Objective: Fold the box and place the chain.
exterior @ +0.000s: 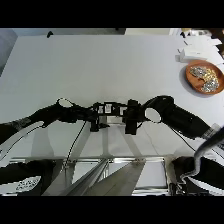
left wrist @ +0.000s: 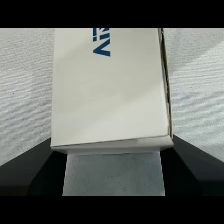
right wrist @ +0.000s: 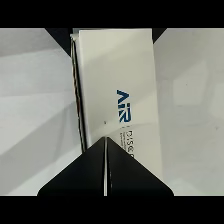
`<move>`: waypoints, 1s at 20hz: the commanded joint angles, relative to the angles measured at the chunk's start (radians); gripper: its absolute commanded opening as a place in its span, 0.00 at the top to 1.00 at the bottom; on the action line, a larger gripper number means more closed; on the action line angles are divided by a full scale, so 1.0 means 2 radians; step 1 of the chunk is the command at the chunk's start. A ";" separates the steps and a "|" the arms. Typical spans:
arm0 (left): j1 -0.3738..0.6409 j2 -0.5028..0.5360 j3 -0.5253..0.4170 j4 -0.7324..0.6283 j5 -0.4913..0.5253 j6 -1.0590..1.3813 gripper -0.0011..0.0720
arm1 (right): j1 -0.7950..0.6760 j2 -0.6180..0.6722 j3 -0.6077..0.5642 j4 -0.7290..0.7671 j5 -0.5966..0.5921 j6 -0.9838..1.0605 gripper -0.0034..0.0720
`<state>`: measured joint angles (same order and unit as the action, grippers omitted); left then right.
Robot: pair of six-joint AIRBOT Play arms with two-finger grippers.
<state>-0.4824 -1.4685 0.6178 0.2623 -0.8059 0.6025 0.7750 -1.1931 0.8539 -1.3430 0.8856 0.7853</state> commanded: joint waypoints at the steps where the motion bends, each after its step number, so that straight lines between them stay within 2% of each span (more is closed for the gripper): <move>1: 0.000 0.000 0.000 0.000 0.000 0.000 0.68 | 0.000 -0.005 0.000 0.015 0.008 0.000 0.94; 11: 0.000 0.000 0.000 0.000 0.000 0.000 0.68 | 0.000 -0.033 -0.019 0.022 -0.005 0.000 0.94; 17: 0.000 0.000 0.000 0.000 0.000 0.000 0.68 | 0.000 -0.031 -0.019 0.021 -0.002 0.000 0.94; 20: 0.000 0.000 0.000 0.000 0.000 0.000 0.68 | 0.000 -0.010 -0.018 0.018 -0.003 0.001 0.93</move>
